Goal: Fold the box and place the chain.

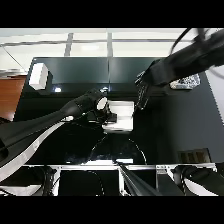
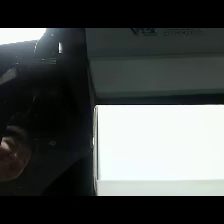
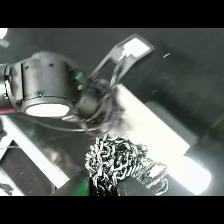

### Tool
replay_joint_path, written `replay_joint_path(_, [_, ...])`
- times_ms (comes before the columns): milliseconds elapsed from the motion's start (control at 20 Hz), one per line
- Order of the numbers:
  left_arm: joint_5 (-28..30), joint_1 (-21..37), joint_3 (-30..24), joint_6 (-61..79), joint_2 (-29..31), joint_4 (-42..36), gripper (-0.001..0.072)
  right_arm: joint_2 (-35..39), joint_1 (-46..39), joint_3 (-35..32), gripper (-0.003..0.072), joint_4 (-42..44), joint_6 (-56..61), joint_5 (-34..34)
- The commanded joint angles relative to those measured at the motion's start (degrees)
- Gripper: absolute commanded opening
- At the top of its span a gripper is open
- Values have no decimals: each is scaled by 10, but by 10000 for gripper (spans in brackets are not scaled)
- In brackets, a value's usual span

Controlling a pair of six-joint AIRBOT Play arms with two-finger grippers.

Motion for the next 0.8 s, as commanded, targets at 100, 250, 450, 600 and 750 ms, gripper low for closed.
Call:
replay_joint_path(100, [0,0,0,0,0,0,28,0,39,-188,14,18,6,-118])
replay_joint_path(250, [0,0,0,0,0,0,28,-2,46,-287,15,17,7,-210])
replay_joint_path(450, [0,0,0,0,0,0,27,-7,46,-324,15,7,6,-263])
replay_joint_path(600, [0,0,0,0,0,0,27,-7,46,-324,16,8,6,-260])
replay_joint_path(750, [0,0,0,0,0,0,28,-7,46,-324,327,8,6,-257])
